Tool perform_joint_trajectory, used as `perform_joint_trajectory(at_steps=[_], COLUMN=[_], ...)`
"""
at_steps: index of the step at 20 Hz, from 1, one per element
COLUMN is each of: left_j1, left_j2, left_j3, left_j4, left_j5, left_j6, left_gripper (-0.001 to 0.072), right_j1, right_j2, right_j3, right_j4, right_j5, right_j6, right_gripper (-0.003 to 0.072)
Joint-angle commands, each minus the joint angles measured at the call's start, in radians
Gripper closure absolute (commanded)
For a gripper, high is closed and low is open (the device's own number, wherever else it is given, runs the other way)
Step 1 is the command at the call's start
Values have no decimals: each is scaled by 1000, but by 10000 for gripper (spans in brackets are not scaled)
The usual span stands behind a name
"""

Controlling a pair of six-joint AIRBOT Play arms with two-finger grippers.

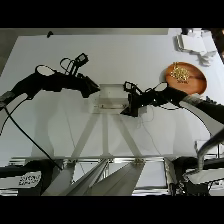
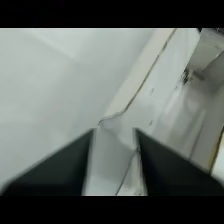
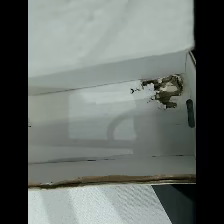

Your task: Fold the box and place the chain.

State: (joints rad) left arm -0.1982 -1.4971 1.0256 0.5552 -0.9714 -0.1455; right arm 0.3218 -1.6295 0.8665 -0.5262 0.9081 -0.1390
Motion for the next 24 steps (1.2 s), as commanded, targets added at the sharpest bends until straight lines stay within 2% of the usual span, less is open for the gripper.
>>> perform_joint_trajectory(at_steps=[1,4,5,6,11,14,15,16,17,20,24], left_j1=[28,-8,-22,-37,-94,-109,-109,-109,-109,-109,-109], left_j2=[42,32,26,15,-61,-87,-90,-90,-89,-89,-90], left_j3=[0,-1,-1,-1,-2,-2,-2,-2,-2,-2,-2], left_j4=[200,304,315,314,314,313,305,299,294,287,267], left_j5=[-18,-63,-79,-92,-102,-147,-177,-202,-210,-177,-106], left_j6=[60,93,138,196,280,307,337,370,396,416,415], left_gripper=[103,102,82,-5,4,6,30,129,197,214,360], right_j1=[1,1,1,1,1,1,1,1,1,1,1], right_j2=[0,0,0,0,0,0,0,0,0,0,0], right_j3=[0,0,0,0,0,0,0,0,0,0,0], right_j4=[0,0,0,0,0,0,0,0,0,0,0], right_j5=[0,0,0,0,0,0,0,0,0,0,0], right_j6=[0,1,1,0,1,1,0,0,1,0,0], right_gripper=[114,114,114,114,114,114,114,114,114,114,114])
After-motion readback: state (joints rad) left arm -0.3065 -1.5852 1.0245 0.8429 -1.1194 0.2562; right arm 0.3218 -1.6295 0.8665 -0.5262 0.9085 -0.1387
